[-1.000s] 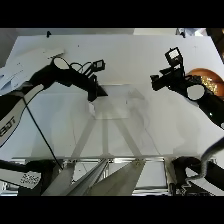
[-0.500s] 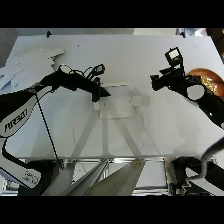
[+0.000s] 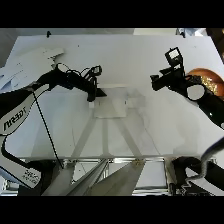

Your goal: Fold the box and place the chain.

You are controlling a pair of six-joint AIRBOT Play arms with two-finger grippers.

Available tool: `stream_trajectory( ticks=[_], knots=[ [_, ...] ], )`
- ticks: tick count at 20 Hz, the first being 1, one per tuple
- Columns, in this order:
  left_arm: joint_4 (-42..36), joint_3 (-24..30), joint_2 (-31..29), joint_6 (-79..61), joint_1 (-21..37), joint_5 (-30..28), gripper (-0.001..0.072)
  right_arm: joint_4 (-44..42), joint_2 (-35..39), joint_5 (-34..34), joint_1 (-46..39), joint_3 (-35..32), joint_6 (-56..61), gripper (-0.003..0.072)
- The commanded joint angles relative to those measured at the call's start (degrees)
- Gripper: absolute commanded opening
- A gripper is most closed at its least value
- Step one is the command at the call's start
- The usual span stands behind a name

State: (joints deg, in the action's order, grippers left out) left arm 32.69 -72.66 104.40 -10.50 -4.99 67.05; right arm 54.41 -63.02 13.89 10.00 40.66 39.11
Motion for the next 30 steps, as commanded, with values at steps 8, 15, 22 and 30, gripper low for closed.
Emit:
stream_trajectory(
  ticks=[8,15,22,30],
  knots=[
    [2.1,-0.7,0.3,-4.5,0.0,0.9,0.0001,0.0,0.0,0.0,0.0,0.1,0.0,0.0501],
    [0.5,-0.7,1.8,-4.5,0.0,0.9,0.0004,0.0,0.0,0.0,0.0,0.1,0.0,0.0501],
    [0.1,-0.7,1.8,-4.5,0.0,0.9,0.0012,0.0,0.0,0.0,0.0,0.1,0.0,0.0501],
    [0.2,-0.7,1.8,-4.5,0.2,0.9,0.0012,0.0,0.0,0.0,0.0,0.1,0.0,0.0501]
  ],
)
